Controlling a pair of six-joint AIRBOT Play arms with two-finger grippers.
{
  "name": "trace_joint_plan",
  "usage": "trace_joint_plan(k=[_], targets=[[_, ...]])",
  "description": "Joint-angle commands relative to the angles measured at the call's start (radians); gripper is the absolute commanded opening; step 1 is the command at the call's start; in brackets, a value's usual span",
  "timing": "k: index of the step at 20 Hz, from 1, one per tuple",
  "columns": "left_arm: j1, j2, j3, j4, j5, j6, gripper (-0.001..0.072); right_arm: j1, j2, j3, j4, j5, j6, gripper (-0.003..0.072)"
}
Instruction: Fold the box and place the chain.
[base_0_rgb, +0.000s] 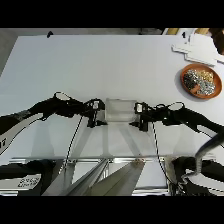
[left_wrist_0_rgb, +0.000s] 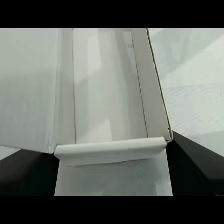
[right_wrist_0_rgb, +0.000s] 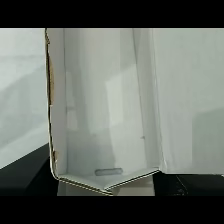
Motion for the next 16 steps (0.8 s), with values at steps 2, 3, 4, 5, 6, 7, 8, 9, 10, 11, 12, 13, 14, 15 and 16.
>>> trace_joint_plan(k=[2,3,4,5,6,7,8,9,10,11,12,13,14,15,16], targets=[[0.009,0.000,0.000,0.014,-0.003,-0.060,0.0692,0.000,0.000,0.000,0.000,0.000,0.000,0.0298],[0.009,0.000,0.000,0.019,-0.008,-0.060,0.0691,0.000,0.000,0.000,0.000,0.000,0.000,0.0298],[0.009,0.000,0.000,0.029,-0.018,-0.063,0.0691,0.000,0.000,0.000,0.000,0.000,0.000,0.0298],[0.009,0.000,0.000,0.039,-0.023,-0.080,0.0690,0.000,0.000,0.000,0.000,0.000,0.000,0.0298],[0.009,0.000,0.000,0.045,-0.022,-0.093,0.0690,0.000,0.000,0.000,0.000,0.000,0.000,0.0298],[0.008,0.000,0.000,0.044,-0.013,-0.102,0.0690,0.000,0.000,0.000,0.000,0.000,0.000,0.0298],[0.005,0.000,0.000,0.042,-0.004,-0.106,0.0690,0.000,0.000,0.000,0.000,0.000,0.000,0.0298],[0.003,0.000,0.000,0.042,0.002,-0.111,0.0690,0.000,0.000,0.000,0.000,0.000,0.000,0.0298],[-0.001,0.001,0.000,0.044,0.007,-0.114,0.0690,0.000,0.000,0.000,0.000,0.000,0.000,0.0298],[-0.004,0.001,0.001,0.051,0.008,-0.120,0.0690,0.000,0.000,0.000,0.000,0.000,0.000,0.0298],[-0.007,0.000,0.002,0.059,0.012,-0.134,0.0690,0.000,0.000,0.000,0.000,0.000,0.000,0.0298],[-0.011,0.000,0.002,0.060,0.016,-0.145,0.0690,0.000,0.000,0.000,0.000,0.000,0.000,0.0298],[-0.013,0.000,0.002,0.060,0.023,-0.151,0.0690,0.000,0.000,0.000,0.000,0.000,0.000,0.0298],[-0.013,0.000,0.003,0.059,0.031,-0.159,0.0690,0.000,0.000,0.000,0.000,0.000,0.000,0.0298],[-0.013,0.000,0.003,0.055,0.037,-0.166,0.0690,0.000,0.000,0.000,0.000,0.000,0.000,0.0298]])
